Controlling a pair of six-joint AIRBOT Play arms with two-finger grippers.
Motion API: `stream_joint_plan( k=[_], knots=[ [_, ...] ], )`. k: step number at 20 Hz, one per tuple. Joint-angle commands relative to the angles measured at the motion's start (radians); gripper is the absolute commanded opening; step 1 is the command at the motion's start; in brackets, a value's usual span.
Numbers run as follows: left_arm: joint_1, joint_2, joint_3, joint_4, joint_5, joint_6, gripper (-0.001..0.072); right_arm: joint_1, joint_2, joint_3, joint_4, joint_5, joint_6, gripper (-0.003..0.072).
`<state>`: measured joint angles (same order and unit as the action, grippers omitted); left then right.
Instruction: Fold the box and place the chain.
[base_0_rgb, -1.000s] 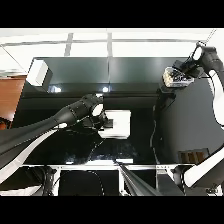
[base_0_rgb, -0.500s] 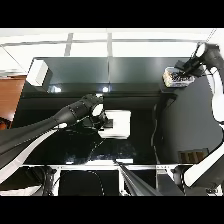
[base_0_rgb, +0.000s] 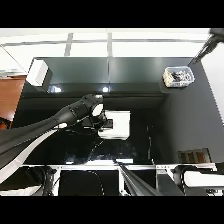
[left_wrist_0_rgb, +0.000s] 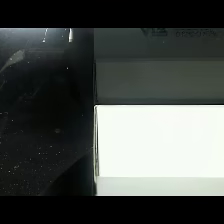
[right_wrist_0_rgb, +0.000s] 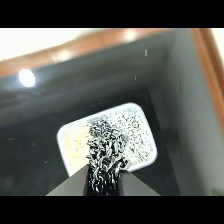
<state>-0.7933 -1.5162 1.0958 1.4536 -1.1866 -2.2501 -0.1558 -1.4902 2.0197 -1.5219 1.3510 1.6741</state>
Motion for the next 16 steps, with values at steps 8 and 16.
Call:
stream_joint_plan(
  k=[8,16],
  knots=[
    [0.001,-0.001,0.001,0.001,0.0,0.0,0.0026,0.117,0.582,-0.458,0.249,0.311,-0.081,0.0012],
    [0.001,-0.001,0.001,0.001,0.0,0.0,0.0026,0.376,0.759,-0.995,0.736,-0.016,-0.031,0.0012]
  ],
)
